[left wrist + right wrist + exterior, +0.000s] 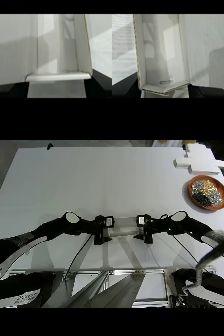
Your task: Fold the box and place the chain.
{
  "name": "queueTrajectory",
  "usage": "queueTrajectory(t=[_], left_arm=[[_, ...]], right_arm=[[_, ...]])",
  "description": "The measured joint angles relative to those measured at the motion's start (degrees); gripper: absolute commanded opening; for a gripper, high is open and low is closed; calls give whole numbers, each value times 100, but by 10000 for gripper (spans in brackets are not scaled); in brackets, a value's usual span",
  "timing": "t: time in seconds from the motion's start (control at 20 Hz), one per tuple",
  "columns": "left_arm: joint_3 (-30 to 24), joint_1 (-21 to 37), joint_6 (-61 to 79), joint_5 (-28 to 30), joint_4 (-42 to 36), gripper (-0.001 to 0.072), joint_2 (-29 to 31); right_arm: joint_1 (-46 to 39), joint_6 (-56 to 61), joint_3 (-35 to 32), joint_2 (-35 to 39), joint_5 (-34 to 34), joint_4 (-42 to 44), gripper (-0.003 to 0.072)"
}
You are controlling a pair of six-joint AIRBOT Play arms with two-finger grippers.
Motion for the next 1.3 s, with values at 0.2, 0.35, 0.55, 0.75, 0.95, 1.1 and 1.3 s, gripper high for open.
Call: queueTrajectory(t=[0.2,0.35,0.55,0.75,0.95,1.1,1.3], left_arm=[[-103,90,76,-50,-125,700,0],[-138,111,485,-72,-505,700,0],[-203,127,870,-90,-898,700,-7],[-337,127,1010,-94,-1078,698,-7],[-378,127,1091,-85,-1213,686,-7],[-389,127,1134,-66,-1276,358,-7],[-391,109,1169,-61,-1298,89,-7]], right_arm=[[0,0,-2,0,0,2,409],[0,0,-2,0,0,0,409],[0,0,-2,0,0,2,409],[0,0,0,0,0,2,409],[0,0,0,0,0,2,409],[0,-17,0,0,2,0,409],[0,-11,0,0,2,0,409]])
